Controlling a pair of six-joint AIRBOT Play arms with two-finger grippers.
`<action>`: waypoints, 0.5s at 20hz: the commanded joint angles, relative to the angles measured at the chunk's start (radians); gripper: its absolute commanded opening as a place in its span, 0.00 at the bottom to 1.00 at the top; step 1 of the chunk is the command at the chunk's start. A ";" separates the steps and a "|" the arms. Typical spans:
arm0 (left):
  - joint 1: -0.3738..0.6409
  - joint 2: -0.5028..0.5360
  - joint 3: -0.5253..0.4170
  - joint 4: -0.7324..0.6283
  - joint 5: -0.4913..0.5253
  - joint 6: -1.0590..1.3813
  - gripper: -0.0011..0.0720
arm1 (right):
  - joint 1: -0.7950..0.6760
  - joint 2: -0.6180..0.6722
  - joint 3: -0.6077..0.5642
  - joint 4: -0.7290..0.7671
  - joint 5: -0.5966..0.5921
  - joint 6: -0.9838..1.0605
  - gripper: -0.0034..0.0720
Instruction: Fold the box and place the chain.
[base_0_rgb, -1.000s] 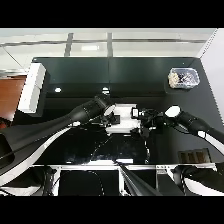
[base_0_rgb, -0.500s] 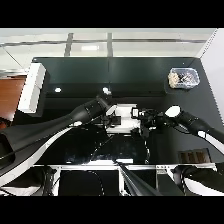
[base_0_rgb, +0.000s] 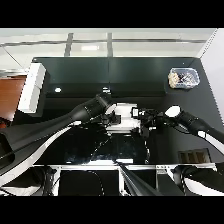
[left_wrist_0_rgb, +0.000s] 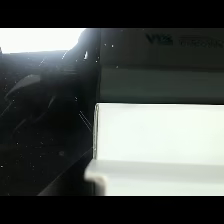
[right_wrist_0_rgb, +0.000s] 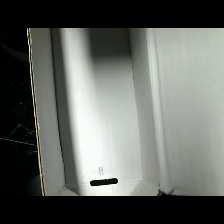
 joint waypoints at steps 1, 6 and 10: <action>0.000 0.000 0.001 0.002 0.007 0.002 0.05 | 0.001 -0.001 0.000 -0.001 0.002 -0.002 0.28; 0.000 0.000 0.001 0.002 0.010 0.002 0.05 | 0.001 -0.001 0.000 -0.001 0.002 -0.002 0.28; 0.000 0.000 0.001 0.003 0.010 0.002 0.05 | 0.001 -0.001 0.000 -0.001 0.002 -0.002 0.28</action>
